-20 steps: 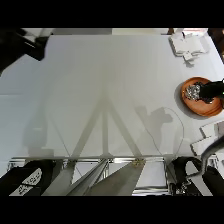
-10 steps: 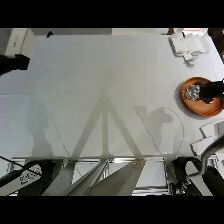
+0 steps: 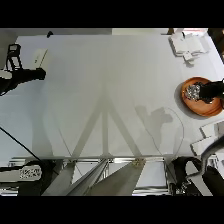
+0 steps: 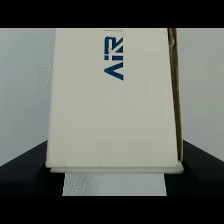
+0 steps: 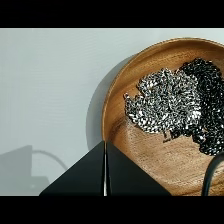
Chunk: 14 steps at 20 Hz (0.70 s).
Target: Fold the box and place the chain.
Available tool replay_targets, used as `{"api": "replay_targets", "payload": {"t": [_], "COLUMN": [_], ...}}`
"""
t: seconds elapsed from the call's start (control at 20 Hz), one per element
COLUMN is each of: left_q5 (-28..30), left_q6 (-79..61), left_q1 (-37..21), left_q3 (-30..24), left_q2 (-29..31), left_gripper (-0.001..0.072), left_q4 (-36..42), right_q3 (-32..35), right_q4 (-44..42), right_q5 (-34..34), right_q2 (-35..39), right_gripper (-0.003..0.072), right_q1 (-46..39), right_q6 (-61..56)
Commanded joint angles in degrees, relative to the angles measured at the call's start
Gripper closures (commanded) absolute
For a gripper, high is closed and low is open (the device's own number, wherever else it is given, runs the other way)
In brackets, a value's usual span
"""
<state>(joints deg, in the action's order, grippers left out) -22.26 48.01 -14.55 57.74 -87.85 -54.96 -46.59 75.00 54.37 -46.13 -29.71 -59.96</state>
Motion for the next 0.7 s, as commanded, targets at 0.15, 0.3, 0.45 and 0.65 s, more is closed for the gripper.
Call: {"api": "replay_targets", "payload": {"t": [0.15,0.3,0.45,0.65], "left_q5": [-0.98,-1.18,-3.58,-4.76], "left_q6": [0.00,0.00,0.04,0.00], "left_q1": [0.24,0.24,0.24,0.24], "left_q3": [-0.04,-0.04,-0.04,-0.04], "left_q2": [-4.55,-4.50,-4.15,0.11], "left_gripper": [0.0379,0.0170,0.0005,0.0008], "left_q4": [-5.60,-5.60,-5.51,-5.55], "right_q3": [-0.02,-0.02,-0.02,-0.02], "right_q4": [0.00,0.00,0.00,-0.02], "right_q5": [0.00,0.00,0.00,0.00], "right_q2": [0.04,0.04,0.04,0.04], "right_gripper": [0.0674,0.0674,0.0674,0.0674], "right_q1": [-0.04,-0.04,-0.04,-0.04], "right_q6": [-0.02,0.00,0.00,-0.02]}}
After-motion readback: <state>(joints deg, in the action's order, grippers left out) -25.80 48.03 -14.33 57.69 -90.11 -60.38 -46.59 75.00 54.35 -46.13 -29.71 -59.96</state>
